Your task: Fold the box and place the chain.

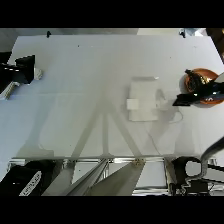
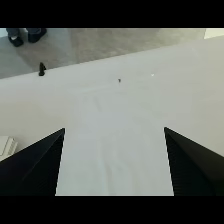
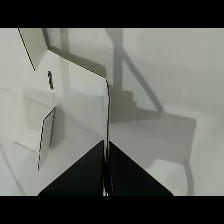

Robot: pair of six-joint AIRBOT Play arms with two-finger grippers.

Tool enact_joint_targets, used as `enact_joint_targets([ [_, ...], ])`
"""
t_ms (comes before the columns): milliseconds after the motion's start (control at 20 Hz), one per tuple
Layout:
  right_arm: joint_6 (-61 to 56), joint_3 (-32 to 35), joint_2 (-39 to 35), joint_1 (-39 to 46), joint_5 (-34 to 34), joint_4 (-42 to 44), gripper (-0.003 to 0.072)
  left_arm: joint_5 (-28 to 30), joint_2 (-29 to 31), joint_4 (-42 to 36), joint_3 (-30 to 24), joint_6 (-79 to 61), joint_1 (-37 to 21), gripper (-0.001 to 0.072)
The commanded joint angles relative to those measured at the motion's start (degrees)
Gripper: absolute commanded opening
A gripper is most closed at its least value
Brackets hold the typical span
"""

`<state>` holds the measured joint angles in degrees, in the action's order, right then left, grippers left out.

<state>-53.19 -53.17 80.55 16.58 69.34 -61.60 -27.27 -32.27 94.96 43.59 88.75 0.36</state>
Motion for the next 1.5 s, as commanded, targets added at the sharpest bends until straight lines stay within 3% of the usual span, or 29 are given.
enact_joint_targets([
  [0, 2.7, 2.6, 0.2, -7.8, -11.7, 9.6, 0.0016, 0.0, 0.0, 0.0, 0.0, 0.0, 0.0, 0.0696],
  [350, -3.2, 2.6, 0.2, -23.7, -27.3, 11.5, 0.0016, 0.0, 0.0, 0.0, 0.0, 0.0, 0.0, 0.0696],
  [550, -7.9, 2.6, 0.2, -28.7, -34.5, 11.5, 0.0016, 0.0, 0.0, 0.0, 0.0, 0.0, 0.0, 0.0696],
  [1450, -9.4, 2.6, 0.2, -29.9, -33.8, 11.3, 0.0018, 0.0, 0.0, 0.0, 0.0, 0.0, 0.0, 0.0696],
])
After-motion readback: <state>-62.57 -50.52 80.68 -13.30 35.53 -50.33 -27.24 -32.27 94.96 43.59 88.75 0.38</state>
